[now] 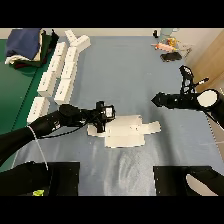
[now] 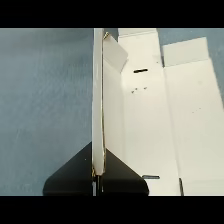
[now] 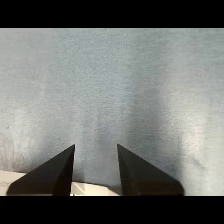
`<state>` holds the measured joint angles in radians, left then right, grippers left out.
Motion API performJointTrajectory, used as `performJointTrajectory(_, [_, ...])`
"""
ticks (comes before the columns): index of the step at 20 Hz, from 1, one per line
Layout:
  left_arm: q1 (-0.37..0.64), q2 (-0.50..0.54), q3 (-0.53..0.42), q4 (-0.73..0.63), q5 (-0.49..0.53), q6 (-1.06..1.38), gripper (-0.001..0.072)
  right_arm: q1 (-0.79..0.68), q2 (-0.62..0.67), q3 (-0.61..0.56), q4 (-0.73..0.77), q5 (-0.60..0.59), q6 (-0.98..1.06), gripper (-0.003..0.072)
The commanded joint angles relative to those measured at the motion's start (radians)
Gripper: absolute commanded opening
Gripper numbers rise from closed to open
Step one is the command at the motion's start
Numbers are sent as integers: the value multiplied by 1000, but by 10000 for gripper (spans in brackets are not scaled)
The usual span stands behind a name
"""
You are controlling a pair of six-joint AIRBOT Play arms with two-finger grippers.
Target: Fold the box.
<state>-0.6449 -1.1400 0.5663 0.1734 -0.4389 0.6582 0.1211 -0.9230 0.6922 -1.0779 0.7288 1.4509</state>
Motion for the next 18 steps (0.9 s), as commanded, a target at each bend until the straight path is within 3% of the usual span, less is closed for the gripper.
performJointTrajectory(1, [-42, -7, -42, -20, 86, -22, 8, 1, 0, 0, 2, -5, 0, 417])
performJointTrajectory(6, [-56, 7, -46, -21, 117, -37, 10, 1, 0, 0, 2, -5, 0, 417])
performJointTrajectory(9, [-27, 9, -8, 5, 52, -50, 12, 1, 0, 0, 1, -5, 0, 417])
performJointTrajectory(15, [111, 10, 146, 331, -118, -282, 12, 1, 0, 0, 2, -5, 0, 417])
performJointTrajectory(18, [83, 17, 155, 351, -30, -262, 10, 1, 0, 0, 11, -5, 0, 417])
